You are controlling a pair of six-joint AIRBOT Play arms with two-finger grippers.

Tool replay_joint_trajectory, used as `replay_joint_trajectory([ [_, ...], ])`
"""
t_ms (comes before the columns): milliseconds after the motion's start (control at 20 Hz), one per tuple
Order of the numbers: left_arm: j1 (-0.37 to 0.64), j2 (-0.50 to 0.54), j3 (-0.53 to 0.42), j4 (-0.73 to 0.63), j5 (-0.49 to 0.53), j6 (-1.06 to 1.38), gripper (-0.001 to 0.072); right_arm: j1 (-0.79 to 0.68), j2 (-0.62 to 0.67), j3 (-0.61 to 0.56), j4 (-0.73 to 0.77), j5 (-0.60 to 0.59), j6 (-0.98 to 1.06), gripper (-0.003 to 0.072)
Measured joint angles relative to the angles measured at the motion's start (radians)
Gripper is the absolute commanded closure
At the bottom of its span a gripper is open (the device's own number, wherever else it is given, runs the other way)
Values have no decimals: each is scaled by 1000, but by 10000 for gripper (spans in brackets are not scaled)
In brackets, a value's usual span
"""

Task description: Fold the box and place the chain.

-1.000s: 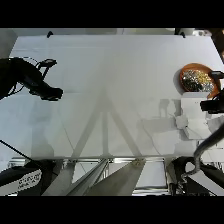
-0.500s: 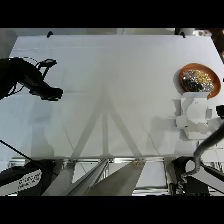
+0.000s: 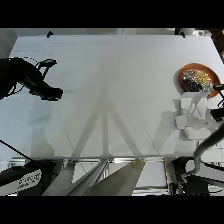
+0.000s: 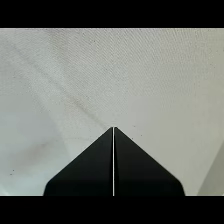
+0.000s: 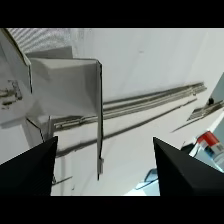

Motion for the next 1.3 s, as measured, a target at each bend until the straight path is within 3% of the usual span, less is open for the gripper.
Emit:
replay_joint_trajectory([
  [50, 0, 0, 0, 0, 0, 0, 697, -1, -17, 0, -8, -9, 3, 208],
  [200, 0, 0, 0, 0, 0, 0, 697, -8, -68, 0, -23, -15, 19, 609],
  [250, 0, 0, 0, 0, 0, 0, 697, -11, -77, 0, -25, -9, 21, 674],
  [650, 0, 0, 0, 0, 0, 0, 697, 3, -31, 0, 53, 24, -29, 676],
  [1000, 0, 0, 0, 0, 0, 0, 697, 143, 155, -10, 558, -6, -161, 677],
  [1300, 0, 0, 0, 0, 0, 0, 697, 337, 277, -131, 885, -122, -226, 677],
])
